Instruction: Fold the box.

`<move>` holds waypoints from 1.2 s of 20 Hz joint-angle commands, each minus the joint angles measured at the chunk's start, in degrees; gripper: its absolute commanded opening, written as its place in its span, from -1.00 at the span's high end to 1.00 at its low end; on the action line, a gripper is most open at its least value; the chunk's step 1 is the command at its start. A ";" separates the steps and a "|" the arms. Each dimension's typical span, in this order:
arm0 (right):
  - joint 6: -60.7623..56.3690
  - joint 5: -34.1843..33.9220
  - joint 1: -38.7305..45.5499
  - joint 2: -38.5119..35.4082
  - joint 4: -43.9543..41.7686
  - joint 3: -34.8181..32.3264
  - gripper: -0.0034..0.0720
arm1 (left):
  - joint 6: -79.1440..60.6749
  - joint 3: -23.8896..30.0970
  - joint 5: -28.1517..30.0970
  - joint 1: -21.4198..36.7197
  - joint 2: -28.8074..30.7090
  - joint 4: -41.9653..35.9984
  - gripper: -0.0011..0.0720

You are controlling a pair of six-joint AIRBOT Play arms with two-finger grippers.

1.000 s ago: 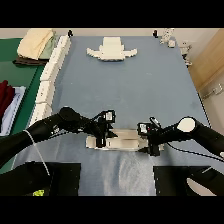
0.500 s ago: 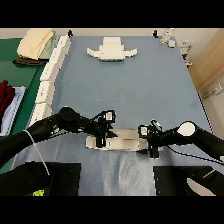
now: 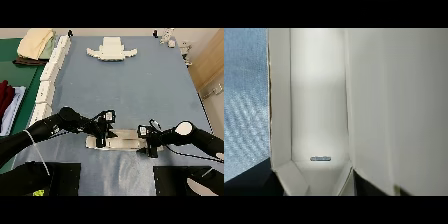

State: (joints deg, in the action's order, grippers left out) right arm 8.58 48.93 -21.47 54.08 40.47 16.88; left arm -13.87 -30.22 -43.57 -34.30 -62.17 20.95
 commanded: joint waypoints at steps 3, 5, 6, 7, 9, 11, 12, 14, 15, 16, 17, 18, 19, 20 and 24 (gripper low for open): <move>0.48 -0.59 -0.07 1.20 -0.33 -0.04 -0.44 | -0.02 -0.04 0.00 0.00 0.00 0.02 0.93; 0.46 -2.51 -0.07 1.20 -0.48 -0.04 -0.44 | -0.02 -0.04 0.02 0.00 0.00 0.00 0.93; 0.48 -2.80 -0.07 1.20 -0.46 -0.04 -0.44 | -0.02 -0.04 0.00 0.00 0.00 0.00 0.93; 0.48 -2.78 -0.07 1.20 -0.46 -0.04 -0.44 | -0.02 -0.04 0.00 0.00 0.00 0.00 0.93; 0.48 -2.75 -0.07 1.20 -0.46 -0.04 -0.44 | -0.02 -0.04 0.00 0.00 0.00 0.00 0.93; 0.48 -2.78 -0.07 1.20 -0.42 -0.04 -0.44 | -0.02 -0.04 0.00 0.00 0.00 0.00 0.93; 0.48 -2.78 -0.07 1.20 -0.42 -0.04 -0.44 | -0.02 -0.04 0.00 0.00 0.00 0.00 0.93; 0.48 -2.78 -0.07 1.20 -0.42 -0.04 -0.44 | -0.02 -0.04 0.00 0.00 0.00 0.02 0.93; 0.48 -2.78 -0.07 1.20 -0.42 -0.04 -0.44 | -0.02 -0.04 0.00 0.00 0.00 0.00 0.93; 0.48 -2.78 -0.07 1.20 -0.39 -0.04 -0.44 | -0.02 -0.04 0.00 0.00 0.00 0.00 0.93; 0.48 -2.78 -0.07 1.20 -0.42 -0.04 -0.44 | -0.02 -0.04 0.00 0.00 0.00 0.00 0.93; 0.48 -2.78 -0.07 1.20 -0.39 -0.04 -0.44 | -0.02 -0.04 -0.04 0.00 0.00 -0.07 0.93; 0.48 -2.78 -0.07 1.20 -0.42 -0.04 -0.44 | -0.02 -0.04 -0.07 0.00 0.00 -0.28 0.93; 0.48 -2.78 -0.07 1.20 -0.42 -0.04 -0.44 | -0.02 -0.04 -0.07 0.00 0.00 -0.39 0.93; 0.48 -2.78 -0.07 1.20 -0.42 -0.04 -0.44 | -0.02 -0.04 -0.07 0.00 0.00 -0.37 0.93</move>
